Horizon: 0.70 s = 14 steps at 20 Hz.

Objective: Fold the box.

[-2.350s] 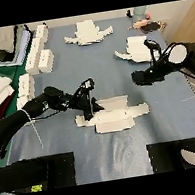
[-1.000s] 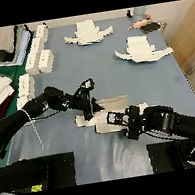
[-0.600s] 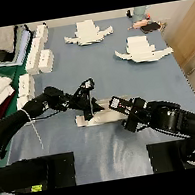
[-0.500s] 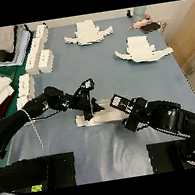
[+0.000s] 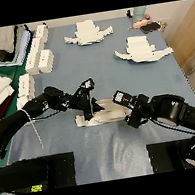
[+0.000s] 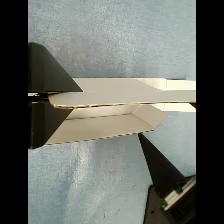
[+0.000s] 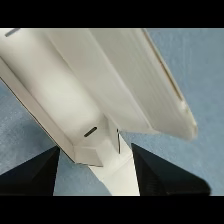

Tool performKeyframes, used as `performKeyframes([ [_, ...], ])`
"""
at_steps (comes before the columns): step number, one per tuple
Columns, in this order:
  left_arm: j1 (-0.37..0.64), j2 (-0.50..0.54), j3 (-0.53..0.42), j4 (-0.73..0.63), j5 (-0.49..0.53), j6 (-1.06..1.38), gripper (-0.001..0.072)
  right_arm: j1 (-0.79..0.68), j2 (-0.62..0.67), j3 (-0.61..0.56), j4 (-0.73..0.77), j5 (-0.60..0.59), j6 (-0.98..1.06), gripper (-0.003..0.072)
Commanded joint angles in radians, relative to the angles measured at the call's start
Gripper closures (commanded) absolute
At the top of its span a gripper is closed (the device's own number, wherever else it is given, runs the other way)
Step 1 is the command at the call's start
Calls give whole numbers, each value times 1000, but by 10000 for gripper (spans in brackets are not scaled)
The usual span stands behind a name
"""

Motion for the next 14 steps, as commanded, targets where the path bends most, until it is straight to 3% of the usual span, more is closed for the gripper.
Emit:
performKeyframes([
  [1, 0, 0, 0, 0, 0, 0, 693, -203, 0, -1, 349, -18, -497, -34],
  [6, 0, 0, 0, 0, 0, 0, 693, -464, -76, -1, 803, 19, -1151, -34],
  [14, 0, 0, 0, 0, 0, 0, 693, -487, -252, -1, 930, 33, -1345, -34],
])
